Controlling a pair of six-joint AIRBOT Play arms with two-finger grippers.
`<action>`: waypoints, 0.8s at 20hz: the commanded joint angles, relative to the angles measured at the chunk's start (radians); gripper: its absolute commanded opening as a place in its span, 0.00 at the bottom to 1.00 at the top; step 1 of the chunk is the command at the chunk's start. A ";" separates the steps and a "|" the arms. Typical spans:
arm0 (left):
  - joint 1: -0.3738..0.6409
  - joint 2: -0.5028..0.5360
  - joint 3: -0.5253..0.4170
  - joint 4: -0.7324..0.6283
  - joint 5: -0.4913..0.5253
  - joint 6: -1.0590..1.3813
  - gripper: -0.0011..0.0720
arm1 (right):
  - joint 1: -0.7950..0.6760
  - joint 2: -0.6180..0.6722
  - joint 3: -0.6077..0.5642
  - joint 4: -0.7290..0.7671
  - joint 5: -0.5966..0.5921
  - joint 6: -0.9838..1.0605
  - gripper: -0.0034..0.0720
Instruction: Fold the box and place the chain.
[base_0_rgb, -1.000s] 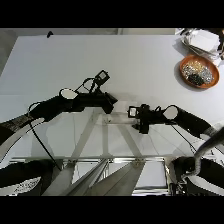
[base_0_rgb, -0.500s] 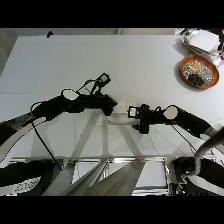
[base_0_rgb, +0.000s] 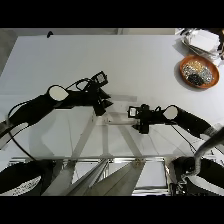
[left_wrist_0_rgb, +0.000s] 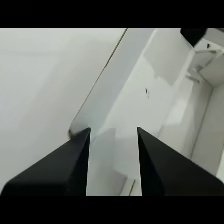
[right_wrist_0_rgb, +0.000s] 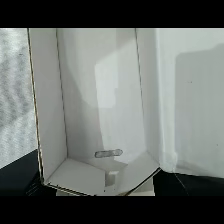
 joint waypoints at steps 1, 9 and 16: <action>0.034 0.066 0.000 0.178 -0.202 -0.077 0.47 | 0.000 0.000 0.001 0.000 0.000 0.000 0.59; 0.029 -0.065 -0.012 0.273 -0.335 -0.071 0.39 | 0.000 0.000 0.001 0.000 0.000 0.000 0.59; 0.063 -0.133 -0.024 0.362 -0.282 -0.066 0.48 | 0.000 0.000 0.001 0.000 0.000 0.000 0.59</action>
